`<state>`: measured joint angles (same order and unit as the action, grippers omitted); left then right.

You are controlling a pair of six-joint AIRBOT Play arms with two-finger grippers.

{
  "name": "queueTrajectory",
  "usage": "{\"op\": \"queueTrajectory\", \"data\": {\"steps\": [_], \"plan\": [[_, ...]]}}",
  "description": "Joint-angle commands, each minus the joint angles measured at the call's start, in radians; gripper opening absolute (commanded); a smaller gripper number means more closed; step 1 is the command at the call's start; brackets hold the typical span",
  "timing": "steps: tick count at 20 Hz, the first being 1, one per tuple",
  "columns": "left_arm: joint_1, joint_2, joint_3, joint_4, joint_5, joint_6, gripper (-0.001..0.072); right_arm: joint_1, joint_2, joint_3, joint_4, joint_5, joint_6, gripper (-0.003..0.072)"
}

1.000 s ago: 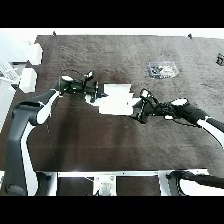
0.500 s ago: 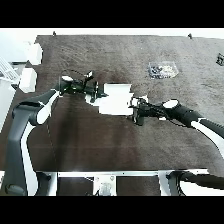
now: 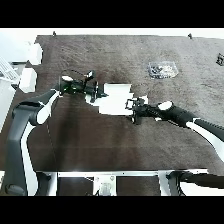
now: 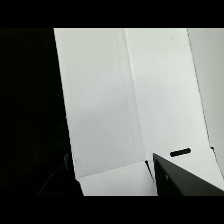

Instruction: Fold the box and place the chain.

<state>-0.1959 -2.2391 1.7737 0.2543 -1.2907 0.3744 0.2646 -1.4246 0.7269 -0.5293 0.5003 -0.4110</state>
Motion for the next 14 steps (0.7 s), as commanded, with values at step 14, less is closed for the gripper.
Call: {"op": "queueTrajectory", "data": {"steps": [14], "plan": [[0.000,0.001,0.001,0.000,0.000,0.000,0.0024,-0.050,0.013,0.072,0.148,-0.065,-0.006,0.0615]]}}
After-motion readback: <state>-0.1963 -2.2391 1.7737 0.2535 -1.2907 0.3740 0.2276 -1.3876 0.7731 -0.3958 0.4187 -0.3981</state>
